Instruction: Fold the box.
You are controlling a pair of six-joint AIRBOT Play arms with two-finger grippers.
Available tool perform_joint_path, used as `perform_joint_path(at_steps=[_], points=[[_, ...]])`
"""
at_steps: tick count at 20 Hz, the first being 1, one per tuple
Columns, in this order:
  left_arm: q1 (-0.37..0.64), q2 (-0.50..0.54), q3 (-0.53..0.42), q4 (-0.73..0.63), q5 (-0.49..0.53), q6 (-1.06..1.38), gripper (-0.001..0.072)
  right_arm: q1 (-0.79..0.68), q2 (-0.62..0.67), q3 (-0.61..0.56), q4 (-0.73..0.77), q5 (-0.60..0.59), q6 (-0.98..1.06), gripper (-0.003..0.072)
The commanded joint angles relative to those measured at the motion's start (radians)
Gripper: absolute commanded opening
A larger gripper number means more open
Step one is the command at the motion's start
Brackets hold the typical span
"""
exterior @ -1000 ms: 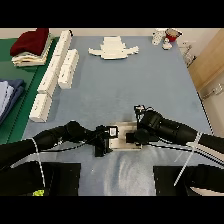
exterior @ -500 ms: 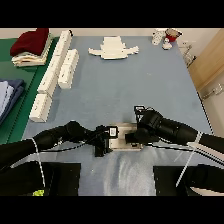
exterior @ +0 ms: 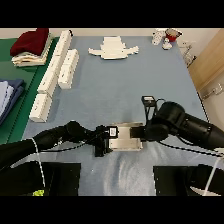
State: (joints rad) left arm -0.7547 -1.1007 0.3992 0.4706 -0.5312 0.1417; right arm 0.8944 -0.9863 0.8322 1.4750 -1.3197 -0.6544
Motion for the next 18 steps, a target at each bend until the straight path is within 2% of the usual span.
perform_joint_path(at_steps=[1, 4, 6, 9, 12, 14, 16, 18], points=[[0.0, 0.001, 0.0, 0.0, 0.0, 0.0, 0.0443, -0.109, 0.051, 0.002, -0.08, -0.082, -0.082, 0.0007], [0.0, 0.001, 0.0, 0.0, 0.0, 0.0, 0.0443, -0.324, 0.039, -0.012, 0.032, 0.075, -0.298, 0.0007], [0.0, 0.001, 0.0, 0.0, 0.0, 0.0, 0.0443, -0.475, 0.01, -0.012, 0.159, 0.17, -0.453, 0.0007], [0.0, 0.001, 0.0, 0.0, 0.0, 0.0, 0.0442, -0.712, -0.112, -0.012, 0.572, 0.215, -0.814, 0.0006], [0.0, 0.001, 0.0, 0.0, 0.0, 0.0, 0.0443, -0.824, -0.266, -0.011, 0.963, 0.128, -1.16, 0.0006], [0.0, 0.001, 0.0, 0.0, 0.0, 0.0, 0.0443, -0.818, -0.348, -0.009, 1.114, -0.006, -1.395, 0.0006], [0.0, 0.001, 0.0, 0.0, 0.0, 0.0, 0.0442, -0.776, -0.401, -0.01, 1.177, -0.124, -1.531, 0.0005], [0.0, 0.001, 0.0, 0.0, 0.0, 0.0, 0.0443, -0.724, -0.407, -0.01, 1.169, -0.147, -1.573, 0.0005]])
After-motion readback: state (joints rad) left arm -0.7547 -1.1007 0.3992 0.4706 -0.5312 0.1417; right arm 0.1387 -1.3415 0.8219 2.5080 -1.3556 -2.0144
